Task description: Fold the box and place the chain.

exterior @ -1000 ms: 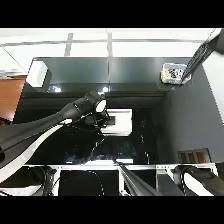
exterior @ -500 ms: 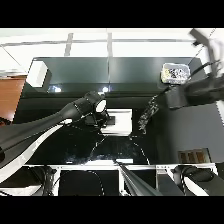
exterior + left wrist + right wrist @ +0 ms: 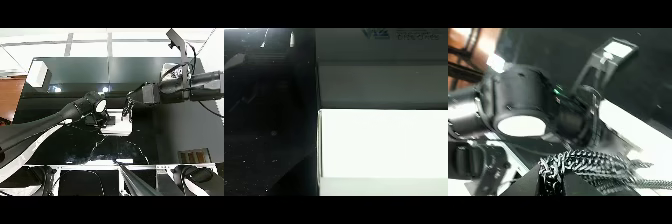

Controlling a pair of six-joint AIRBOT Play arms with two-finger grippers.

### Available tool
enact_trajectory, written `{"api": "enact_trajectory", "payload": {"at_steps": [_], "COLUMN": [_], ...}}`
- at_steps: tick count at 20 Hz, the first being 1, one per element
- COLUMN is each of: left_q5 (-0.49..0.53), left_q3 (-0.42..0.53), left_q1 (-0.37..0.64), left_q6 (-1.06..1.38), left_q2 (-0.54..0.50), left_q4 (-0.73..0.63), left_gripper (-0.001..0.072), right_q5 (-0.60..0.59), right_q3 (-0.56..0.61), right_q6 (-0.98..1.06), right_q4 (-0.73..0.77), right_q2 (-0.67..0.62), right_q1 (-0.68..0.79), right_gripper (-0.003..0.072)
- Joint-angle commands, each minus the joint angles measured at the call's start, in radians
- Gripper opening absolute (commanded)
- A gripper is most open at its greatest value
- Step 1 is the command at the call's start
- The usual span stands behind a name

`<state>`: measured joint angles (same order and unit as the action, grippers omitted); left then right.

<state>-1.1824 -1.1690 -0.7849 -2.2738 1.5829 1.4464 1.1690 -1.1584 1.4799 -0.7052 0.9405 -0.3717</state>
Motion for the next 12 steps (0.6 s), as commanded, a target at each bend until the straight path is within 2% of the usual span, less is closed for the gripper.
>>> {"api": "enact_trajectory", "payload": {"at_steps": [1,7,12], "left_q5": [0.000,0.000,0.000], "left_q3": [0.000,0.000,0.000], "left_q1": [0.000,0.000,0.000], "left_q6": [0.000,0.000,0.000], "left_q2": [0.000,0.000,0.000], "left_q4": [0.001,0.000,0.001], "left_gripper": [0.0026,0.0026,0.0026], "right_q5": [-0.046,-0.050,-0.021], "right_q3": [0.003,0.004,0.045], "right_q6": [-0.036,-0.058,-0.043], "right_q4": [0.088,0.121,0.034], "right_q2": [0.006,0.006,0.013], "right_q1": [-0.006,-0.006,-0.006], "right_gripper": [0.0011,0.0012,0.0012]}}
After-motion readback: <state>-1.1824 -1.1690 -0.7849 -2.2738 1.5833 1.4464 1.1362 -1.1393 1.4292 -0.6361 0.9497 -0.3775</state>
